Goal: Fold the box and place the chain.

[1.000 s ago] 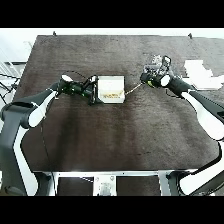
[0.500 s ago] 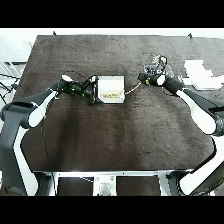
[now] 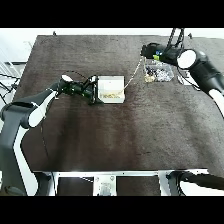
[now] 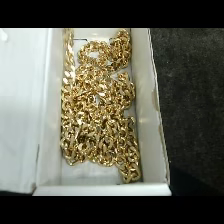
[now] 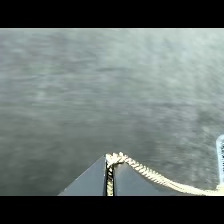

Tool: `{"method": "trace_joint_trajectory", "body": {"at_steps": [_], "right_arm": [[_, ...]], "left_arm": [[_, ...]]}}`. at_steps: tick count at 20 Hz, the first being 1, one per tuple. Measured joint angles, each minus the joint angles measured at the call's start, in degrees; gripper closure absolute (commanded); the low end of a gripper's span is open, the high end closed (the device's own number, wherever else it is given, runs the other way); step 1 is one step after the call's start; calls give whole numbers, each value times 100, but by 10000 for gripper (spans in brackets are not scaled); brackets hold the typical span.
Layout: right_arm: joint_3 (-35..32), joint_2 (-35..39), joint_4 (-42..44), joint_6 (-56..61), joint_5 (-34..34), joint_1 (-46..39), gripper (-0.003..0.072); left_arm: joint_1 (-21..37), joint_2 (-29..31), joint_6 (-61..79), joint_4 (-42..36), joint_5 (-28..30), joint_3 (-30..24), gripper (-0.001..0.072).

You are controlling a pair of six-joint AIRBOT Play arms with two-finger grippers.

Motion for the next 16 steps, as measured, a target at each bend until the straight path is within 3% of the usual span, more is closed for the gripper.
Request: {"method": "trace_joint_trajectory", "body": {"at_steps": [7, 16], "right_arm": [[-2, 691, -103, -90, 466, 813, 677], [-2, 748, -107, -81, 315, 1478, 677]], "left_arm": [[0, 0, 0, 0, -2, 0, 236], [0, 0, 0, -2, -7, 0, 236]]}}
